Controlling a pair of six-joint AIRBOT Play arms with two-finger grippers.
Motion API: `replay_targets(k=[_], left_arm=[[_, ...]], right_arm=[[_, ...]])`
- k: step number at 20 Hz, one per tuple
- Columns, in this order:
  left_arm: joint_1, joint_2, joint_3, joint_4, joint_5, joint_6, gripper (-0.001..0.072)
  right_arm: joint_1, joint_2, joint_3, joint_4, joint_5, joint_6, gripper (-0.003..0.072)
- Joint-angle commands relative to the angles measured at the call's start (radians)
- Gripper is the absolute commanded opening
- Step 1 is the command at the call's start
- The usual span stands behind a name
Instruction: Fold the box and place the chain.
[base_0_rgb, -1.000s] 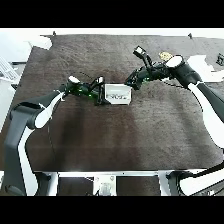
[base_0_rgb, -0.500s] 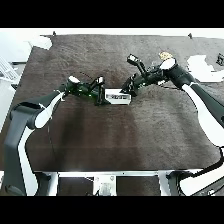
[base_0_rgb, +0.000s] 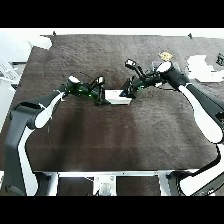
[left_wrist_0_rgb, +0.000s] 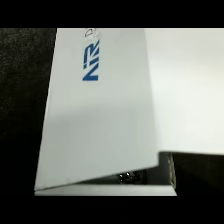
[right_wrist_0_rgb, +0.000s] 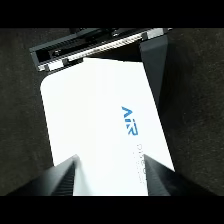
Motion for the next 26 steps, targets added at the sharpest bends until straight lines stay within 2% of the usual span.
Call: replay_targets(k=[1,9,11,18,23,26], left_arm=[[0.001,0.0,0.0,0.0,0.0,0.0,0.0351],[0.001,0.0,0.0,0.0,0.0,0.0,0.035],[0.001,0.0,0.0,0.0,0.0,0.0,0.035],[0.001,0.0,0.0,0.0,0.0,0.0,0.0351],[0.001,0.0,0.0,0.0,0.0,0.0,0.0351],[0.001,0.0,0.0,0.0,0.0,0.0,0.0351]], right_arm=[[0.005,-0.002,0.001,0.002,0.002,-0.066,0.0511],[0.01,-0.015,0.001,0.0,-0.008,-0.169,0.0499],[0.01,-0.022,0.001,0.001,-0.024,-0.169,0.0434],[0.01,-0.022,0.024,0.001,-0.062,-0.168,0.0414],[0.009,-0.013,0.032,0.011,0.086,-0.168,0.0413],[0.009,-0.014,0.031,0.011,0.101,-0.168,0.0413]])
